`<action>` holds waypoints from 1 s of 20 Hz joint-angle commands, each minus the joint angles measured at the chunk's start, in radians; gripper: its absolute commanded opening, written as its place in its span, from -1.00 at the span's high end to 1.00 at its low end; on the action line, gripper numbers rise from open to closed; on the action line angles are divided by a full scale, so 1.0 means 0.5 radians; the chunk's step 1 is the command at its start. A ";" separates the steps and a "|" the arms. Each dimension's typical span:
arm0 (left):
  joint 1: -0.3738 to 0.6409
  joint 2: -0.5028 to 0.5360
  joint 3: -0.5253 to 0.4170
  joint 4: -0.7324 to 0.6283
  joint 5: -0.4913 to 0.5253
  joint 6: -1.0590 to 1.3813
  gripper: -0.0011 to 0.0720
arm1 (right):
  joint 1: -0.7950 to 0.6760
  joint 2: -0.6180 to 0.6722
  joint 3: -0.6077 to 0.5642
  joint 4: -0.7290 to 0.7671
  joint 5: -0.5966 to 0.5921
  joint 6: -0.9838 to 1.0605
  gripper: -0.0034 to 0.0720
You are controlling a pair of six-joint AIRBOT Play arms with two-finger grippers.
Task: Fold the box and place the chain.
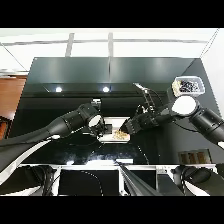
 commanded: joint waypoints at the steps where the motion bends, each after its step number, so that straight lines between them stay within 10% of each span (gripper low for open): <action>1: 0.002 0.001 -0.001 0.000 0.002 0.000 0.89 | -0.153 0.002 0.032 -0.206 0.117 -0.013 -0.18; 7: 0.002 0.001 -0.001 0.000 0.001 0.000 0.89 | -0.657 0.017 -0.130 -0.857 -0.352 -0.005 -0.18; 9: 0.002 0.001 -0.001 0.000 0.001 0.000 0.89 | -0.630 -0.001 -0.227 -0.895 -0.620 -0.077 -1.00; 20: 0.002 0.001 -0.001 0.001 0.002 0.000 0.89 | -0.433 -0.404 -0.235 -1.118 -1.235 0.117 -0.98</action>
